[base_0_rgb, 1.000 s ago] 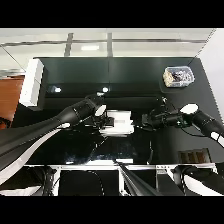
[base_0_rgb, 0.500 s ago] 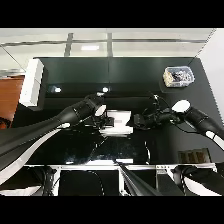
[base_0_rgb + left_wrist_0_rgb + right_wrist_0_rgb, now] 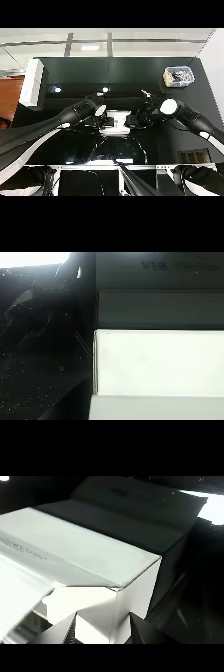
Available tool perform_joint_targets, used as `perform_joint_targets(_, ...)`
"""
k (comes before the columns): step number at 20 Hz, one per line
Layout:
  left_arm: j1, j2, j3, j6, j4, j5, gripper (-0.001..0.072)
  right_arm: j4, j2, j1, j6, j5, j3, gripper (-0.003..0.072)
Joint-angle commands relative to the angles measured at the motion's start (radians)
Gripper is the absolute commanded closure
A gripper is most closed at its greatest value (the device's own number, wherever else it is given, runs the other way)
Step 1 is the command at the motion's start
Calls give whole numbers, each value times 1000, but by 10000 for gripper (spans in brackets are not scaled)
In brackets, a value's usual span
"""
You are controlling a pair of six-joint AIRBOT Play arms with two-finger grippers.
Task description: Fold the box and place the chain.
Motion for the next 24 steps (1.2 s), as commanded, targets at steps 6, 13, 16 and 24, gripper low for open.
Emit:
perform_joint_targets(6, 0, -1, 1, 1, 0, 2, 681, -370, -96, 158, 368, 2, 117, 334)
perform_joint_targets(13, 0, -1, 1, 1, 0, 2, 681, -631, -156, 256, 653, 99, 208, 424)
perform_joint_targets(16, 0, -1, 1, 1, 0, 2, 681, -673, -166, 275, 727, 106, 209, 424)
perform_joint_targets(24, 0, -1, 1, 1, 0, 2, 681, -669, -231, 316, 739, 155, 246, 616)
